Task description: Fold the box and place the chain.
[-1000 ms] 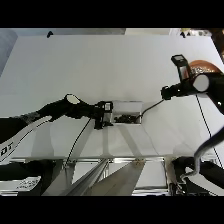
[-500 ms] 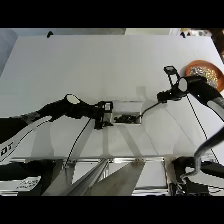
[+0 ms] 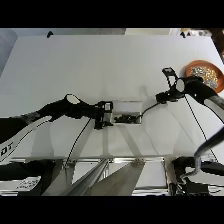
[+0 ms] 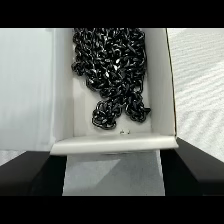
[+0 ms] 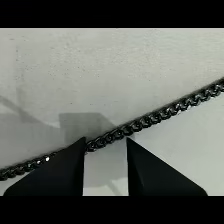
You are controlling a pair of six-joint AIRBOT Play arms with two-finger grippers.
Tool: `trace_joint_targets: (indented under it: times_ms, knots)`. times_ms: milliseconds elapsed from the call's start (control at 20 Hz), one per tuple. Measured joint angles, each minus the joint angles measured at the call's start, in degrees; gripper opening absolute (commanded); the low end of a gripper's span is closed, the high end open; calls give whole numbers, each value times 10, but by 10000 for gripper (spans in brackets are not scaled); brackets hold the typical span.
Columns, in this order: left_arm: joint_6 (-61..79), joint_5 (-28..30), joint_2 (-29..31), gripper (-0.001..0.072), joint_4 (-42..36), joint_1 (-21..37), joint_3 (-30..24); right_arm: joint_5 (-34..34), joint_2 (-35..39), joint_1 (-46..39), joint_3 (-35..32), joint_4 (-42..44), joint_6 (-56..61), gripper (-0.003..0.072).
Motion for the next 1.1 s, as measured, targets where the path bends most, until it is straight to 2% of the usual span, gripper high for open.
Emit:
trace_joint_targets:
  times_ms: [50,150,400,550,800,1100]
  knots:
    - [0,0,0,273,0,0,0,0,-1,0,0,2,0,143]
    - [0,0,0,273,0,0,0,1,-4,0,0,3,1,18]
    - [0,0,0,273,0,0,0,6,3,0,-2,-2,-9,17]
    - [0,0,0,273,0,0,0,43,37,-2,-2,-30,-14,16]
    - [0,0,0,273,0,0,0,115,154,-1,-2,-15,-20,15]
    - [0,0,0,273,0,0,0,187,335,0,-2,107,-84,17]
